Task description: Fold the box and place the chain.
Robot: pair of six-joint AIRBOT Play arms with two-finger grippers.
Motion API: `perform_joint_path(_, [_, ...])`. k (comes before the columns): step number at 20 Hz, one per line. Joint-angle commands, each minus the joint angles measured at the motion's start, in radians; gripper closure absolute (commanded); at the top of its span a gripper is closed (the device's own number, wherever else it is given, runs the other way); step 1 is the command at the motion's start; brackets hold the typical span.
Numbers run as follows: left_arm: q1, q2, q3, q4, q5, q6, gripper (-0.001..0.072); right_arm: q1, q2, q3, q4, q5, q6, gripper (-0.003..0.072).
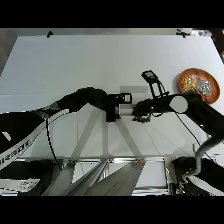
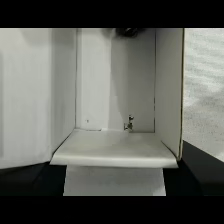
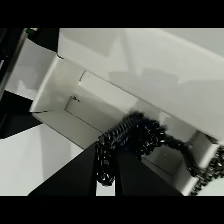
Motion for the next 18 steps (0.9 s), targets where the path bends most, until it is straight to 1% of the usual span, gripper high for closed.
perform_joint_path(1, [0.000, 0.001, 0.001, 0.000, 0.000, 0.000, 0.0314, 0.026, -0.120, -0.014, 0.049, -0.068, 0.026, 0.0675])
perform_joint_path(3, [0.000, 0.001, 0.000, 0.000, 0.000, 0.000, 0.0314, 0.026, -0.149, -0.014, 0.050, -0.085, 0.031, 0.0675])
perform_joint_path(8, [0.000, 0.001, 0.001, 0.000, 0.000, 0.000, 0.0314, 0.026, -0.153, -0.014, 0.055, -0.147, 0.049, 0.0674])
perform_joint_path(15, [0.000, 0.001, 0.001, 0.000, 0.000, 0.000, 0.0314, 0.018, -0.151, -0.011, 0.051, -0.161, 0.048, 0.0668])
perform_joint_path(18, [0.000, 0.001, 0.001, 0.000, 0.000, 0.000, 0.0314, 0.018, -0.144, -0.009, 0.049, -0.163, 0.048, 0.0518])
